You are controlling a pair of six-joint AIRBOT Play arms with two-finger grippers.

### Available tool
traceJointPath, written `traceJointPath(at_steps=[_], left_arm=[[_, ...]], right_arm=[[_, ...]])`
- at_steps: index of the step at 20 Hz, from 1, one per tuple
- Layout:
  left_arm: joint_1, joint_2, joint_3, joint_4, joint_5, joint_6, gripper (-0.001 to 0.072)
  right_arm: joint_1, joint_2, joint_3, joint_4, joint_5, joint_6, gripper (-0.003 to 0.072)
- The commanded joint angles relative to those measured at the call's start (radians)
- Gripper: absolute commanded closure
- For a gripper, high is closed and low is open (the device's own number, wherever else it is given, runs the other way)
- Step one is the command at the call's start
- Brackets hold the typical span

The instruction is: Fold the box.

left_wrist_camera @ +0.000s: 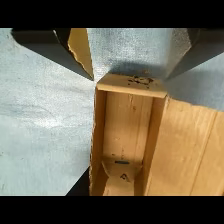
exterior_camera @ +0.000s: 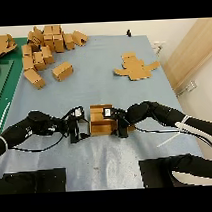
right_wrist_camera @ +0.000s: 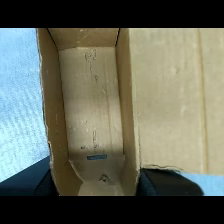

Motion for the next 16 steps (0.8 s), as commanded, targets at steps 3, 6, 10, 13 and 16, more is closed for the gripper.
traceJointPath(at_steps=[3,6,10,13,16], left_arm=[[-0.023,-0.033,0.008,0.002,0.021,0.002,0.0014],[-0.034,-0.040,0.010,0.002,0.023,0.002,0.0014],[-0.033,-0.040,0.010,0.000,0.023,0.002,0.0014],[-0.034,-0.040,0.010,-0.006,0.039,-0.018,0.0013],[-0.034,-0.040,0.011,-0.018,0.058,-0.051,0.0013]], right_arm=[[0.000,0.000,0.000,0.000,0.001,0.002,0.0089],[0.000,0.000,0.000,-0.001,0.001,0.002,0.0089],[0.000,0.000,0.000,-0.001,0.001,0.002,0.0089],[0.000,0.000,0.000,-0.001,0.001,0.002,0.0089],[0.000,0.000,0.000,-0.001,0.000,0.002,0.0089]])
